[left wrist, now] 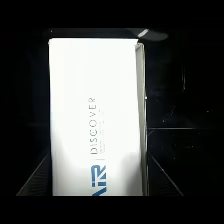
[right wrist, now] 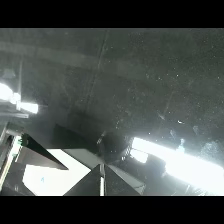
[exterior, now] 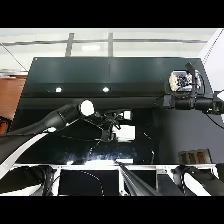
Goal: Fold the box and place the chain.
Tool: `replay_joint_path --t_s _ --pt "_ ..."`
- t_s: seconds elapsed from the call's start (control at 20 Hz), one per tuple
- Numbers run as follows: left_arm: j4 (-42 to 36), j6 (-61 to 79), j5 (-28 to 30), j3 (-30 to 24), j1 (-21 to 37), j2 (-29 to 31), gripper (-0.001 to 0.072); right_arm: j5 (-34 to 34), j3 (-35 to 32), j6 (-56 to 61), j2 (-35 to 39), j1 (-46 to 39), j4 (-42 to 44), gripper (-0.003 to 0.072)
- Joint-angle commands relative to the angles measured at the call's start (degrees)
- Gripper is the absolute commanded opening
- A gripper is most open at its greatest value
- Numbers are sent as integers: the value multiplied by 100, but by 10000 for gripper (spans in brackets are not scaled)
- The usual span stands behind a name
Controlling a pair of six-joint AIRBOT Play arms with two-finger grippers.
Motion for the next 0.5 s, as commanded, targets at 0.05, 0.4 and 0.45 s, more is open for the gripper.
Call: replay_joint_path --t_s 0.05,0.4,0.45 --pt "284 -317 476 4 -155 -131 711 -11 2 2 2 -4 2 39" --pt "682 -597 470 94 -146 -299 609 -15 2 2 0 -4 2 39" --pt "940 -927 450 173 -101 -297 461 -15 2 2 2 -7 0 39"
